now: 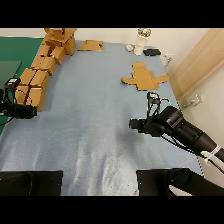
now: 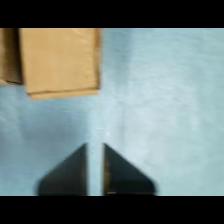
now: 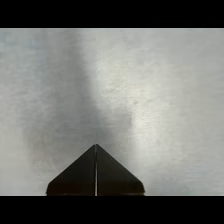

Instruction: Fold the box.

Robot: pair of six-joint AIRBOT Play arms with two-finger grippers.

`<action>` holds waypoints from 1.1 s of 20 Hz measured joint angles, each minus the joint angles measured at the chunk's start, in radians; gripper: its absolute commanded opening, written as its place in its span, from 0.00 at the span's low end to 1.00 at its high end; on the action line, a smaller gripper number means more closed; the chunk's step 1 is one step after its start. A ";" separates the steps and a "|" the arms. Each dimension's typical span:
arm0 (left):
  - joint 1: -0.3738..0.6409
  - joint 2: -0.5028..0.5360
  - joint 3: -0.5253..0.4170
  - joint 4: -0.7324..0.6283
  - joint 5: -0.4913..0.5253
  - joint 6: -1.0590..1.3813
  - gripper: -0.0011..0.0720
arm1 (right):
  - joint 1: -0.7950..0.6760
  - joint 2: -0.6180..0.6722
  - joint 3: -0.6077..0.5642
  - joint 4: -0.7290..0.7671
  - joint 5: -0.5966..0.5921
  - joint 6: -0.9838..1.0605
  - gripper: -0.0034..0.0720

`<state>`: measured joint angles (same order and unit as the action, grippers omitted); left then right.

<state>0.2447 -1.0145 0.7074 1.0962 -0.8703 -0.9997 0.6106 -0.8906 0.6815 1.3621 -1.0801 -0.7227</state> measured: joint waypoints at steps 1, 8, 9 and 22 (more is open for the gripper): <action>-0.019 0.014 0.002 -0.052 -0.059 0.016 0.03 | 0.000 -0.006 0.000 0.026 0.001 -0.023 0.05; -0.424 0.012 0.083 -0.204 -0.130 -0.088 0.03 | 0.000 -0.118 0.093 0.221 0.091 -0.185 0.05; -0.486 -0.008 0.119 -0.198 -0.113 -0.123 0.03 | 0.000 -0.150 0.140 0.237 0.100 -0.206 0.05; -0.757 -0.281 0.358 -0.084 -0.124 -0.393 0.03 | 0.000 -0.500 0.527 0.359 0.102 -0.383 0.05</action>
